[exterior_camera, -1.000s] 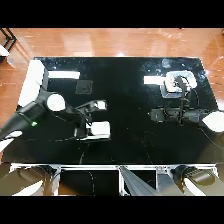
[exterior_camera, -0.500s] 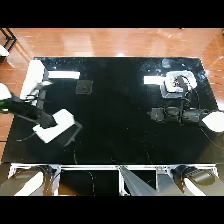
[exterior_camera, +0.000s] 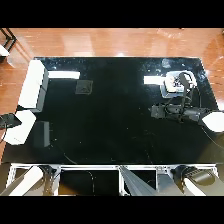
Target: Fold the box and place the chain.
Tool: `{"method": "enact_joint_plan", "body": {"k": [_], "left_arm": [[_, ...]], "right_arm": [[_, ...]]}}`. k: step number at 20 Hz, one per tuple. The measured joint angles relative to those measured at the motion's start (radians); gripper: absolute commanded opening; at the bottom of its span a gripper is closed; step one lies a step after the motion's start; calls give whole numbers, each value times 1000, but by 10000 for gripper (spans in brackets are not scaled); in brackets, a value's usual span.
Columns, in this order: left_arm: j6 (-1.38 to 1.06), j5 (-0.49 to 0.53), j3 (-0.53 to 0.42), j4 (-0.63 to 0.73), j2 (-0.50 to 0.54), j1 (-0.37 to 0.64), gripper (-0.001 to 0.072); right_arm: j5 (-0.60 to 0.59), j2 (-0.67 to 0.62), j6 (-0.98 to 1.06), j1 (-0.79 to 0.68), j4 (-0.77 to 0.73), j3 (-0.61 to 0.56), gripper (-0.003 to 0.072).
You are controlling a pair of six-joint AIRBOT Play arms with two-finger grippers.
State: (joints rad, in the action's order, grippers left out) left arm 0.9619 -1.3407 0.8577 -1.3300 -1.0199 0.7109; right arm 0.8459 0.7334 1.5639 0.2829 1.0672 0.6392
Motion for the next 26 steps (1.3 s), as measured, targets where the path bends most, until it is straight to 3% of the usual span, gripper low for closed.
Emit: {"method": "enact_joint_plan", "body": {"k": [6,7,9,10,15,18,20,21,23,26], "left_arm": [[-110,187,0,8,-85,23,66],[-119,209,0,9,-102,24,138],[-133,241,0,12,-139,23,569],[-137,251,0,15,-154,20,643],[-139,301,20,29,-189,4,643],[-71,286,88,101,-180,-11,642],[-27,249,157,189,-168,-42,633],[-3,223,197,233,-162,-68,512],[55,181,274,304,-145,-136,25],[124,135,352,368,-110,-276,21]], "right_arm": [[-19,1,-5,0,6,0,22],[-20,1,-3,0,6,0,22],[-22,1,-1,0,7,0,22],[-23,1,0,0,7,0,21],[-46,1,19,0,7,0,21],[-79,1,27,-5,9,25,21],[-90,1,29,-14,22,75,21],[-83,1,30,-18,37,114,21],[-38,1,35,-25,90,202,21],[114,-6,108,-29,243,326,20]]}}
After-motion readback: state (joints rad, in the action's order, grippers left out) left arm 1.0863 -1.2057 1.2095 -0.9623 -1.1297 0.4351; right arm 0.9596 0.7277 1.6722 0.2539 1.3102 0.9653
